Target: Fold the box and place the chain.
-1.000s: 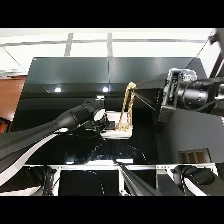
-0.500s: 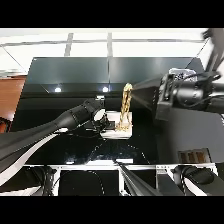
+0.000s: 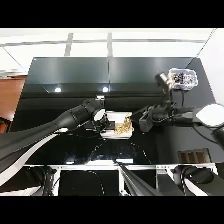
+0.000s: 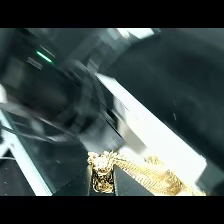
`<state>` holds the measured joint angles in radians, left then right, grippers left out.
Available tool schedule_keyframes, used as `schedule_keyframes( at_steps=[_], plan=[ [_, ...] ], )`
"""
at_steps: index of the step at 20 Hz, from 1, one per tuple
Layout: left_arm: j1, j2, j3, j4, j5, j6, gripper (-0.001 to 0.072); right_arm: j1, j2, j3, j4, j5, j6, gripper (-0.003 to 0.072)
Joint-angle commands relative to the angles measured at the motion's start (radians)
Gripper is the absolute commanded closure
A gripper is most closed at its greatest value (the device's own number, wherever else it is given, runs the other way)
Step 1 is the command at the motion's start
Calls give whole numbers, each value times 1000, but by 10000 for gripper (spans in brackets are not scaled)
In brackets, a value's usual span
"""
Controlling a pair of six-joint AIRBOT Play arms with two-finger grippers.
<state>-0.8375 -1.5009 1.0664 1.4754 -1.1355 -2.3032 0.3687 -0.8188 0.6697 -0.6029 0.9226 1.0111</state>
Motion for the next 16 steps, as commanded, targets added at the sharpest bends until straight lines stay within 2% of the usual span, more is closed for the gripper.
schedule_keyframes(
  at_steps=[1, 3, 4, 5, 8, 11, 12, 13, 14, 16],
  plan=[
    [-1, -1, 0, 0, 0, 0, 678, 2, -44, -76, 7, -55, 5, 665],
    [-1, -1, 0, 0, 0, 0, 679, 1, -64, -76, 7, -52, 3, 648],
    [-1, -1, 0, 0, 0, 0, 679, 1, -64, -75, 6, -44, 3, 443],
    [-1, -1, 0, 0, 0, 0, 679, -5, -63, -71, 3, -34, 3, 337],
    [-1, -1, 0, 0, 0, 0, 679, -89, -36, -51, -66, 26, 2, 337],
    [-1, -1, 0, 0, 1, 0, 679, -180, -8, -73, -361, 117, -48, 337],
    [-1, -1, 0, 0, 0, 0, 678, -182, -9, -111, -428, 95, -98, 334],
    [-1, -1, 0, 0, 0, 0, 678, -179, -10, -166, -432, 37, -164, 118],
    [-1, -1, 0, 0, 0, 0, 679, -171, -11, -215, -398, -26, -227, -14],
    [-1, -1, 0, 0, 1, 0, 679, -121, -20, -285, -374, -146, -317, -14]
  ],
)
